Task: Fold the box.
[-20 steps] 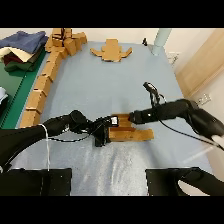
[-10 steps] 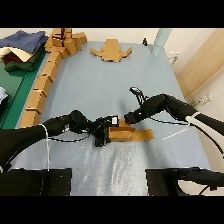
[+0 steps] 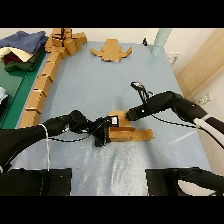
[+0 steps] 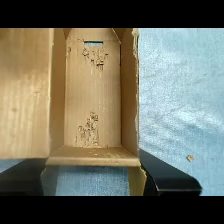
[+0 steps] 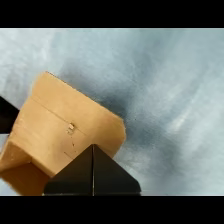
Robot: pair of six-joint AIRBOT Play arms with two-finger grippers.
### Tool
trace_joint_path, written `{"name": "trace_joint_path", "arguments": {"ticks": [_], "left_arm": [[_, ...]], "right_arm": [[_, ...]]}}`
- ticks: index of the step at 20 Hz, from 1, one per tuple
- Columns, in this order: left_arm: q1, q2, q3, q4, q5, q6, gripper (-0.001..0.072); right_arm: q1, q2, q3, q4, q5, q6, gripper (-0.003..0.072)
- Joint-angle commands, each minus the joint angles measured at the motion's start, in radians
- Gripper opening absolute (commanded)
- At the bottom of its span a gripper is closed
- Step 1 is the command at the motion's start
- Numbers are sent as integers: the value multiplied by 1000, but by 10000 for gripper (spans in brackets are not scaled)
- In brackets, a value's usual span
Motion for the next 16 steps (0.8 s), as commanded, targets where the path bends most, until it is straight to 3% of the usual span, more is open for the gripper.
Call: {"name": "trace_joint_path", "arguments": {"ticks": [1,7,8,9,10,11,14,16], "left_arm": [[0,0,1,0,-1,0,459],[1,0,1,0,-1,0,459],[0,0,1,0,-1,0,459],[0,0,1,0,-1,0,459],[0,0,1,0,-1,0,459],[1,0,1,0,-1,0,459],[0,0,1,0,-1,0,459],[0,0,1,0,-1,0,459]], "right_arm": [[0,156,-1,-49,-67,-13,5],[0,388,-102,-119,-301,-159,7],[0,403,-132,-154,-303,-217,123],[0,407,-167,-180,-288,-288,449],[0,404,-207,-195,-251,-377,637],[0,397,-246,-213,-188,-470,670],[0,328,-348,-204,35,-767,676],[0,264,-359,-127,79,-865,676]]}}
